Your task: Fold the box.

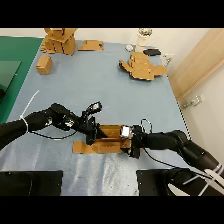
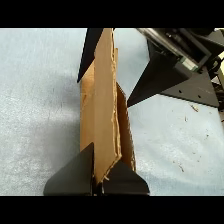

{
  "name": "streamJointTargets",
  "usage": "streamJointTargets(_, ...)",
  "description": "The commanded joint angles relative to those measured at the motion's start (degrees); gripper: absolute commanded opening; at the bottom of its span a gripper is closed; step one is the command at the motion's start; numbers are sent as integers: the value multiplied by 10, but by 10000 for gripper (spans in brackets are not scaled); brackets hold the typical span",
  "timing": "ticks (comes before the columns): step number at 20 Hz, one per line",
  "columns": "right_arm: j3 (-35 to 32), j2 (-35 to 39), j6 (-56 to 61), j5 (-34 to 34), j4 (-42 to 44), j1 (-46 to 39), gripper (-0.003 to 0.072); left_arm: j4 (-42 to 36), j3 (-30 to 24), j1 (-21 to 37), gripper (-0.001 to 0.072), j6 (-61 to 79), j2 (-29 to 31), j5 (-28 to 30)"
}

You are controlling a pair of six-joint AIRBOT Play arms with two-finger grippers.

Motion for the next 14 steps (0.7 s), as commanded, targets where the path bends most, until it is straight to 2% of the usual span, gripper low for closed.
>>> streamJointTargets(1,24,-78,-135,-48,100,-45,720,0,0,0,15,0,0,0)
streamJointTargets(5,37,-128,-132,-63,97,-46,720,0,0,0,15,0,0,0)
streamJointTargets(9,37,-103,-128,-95,60,-46,720,0,0,0,15,0,0,0)
streamJointTargets(14,37,-95,-129,-92,55,-46,720,0,0,0,15,0,0,0)
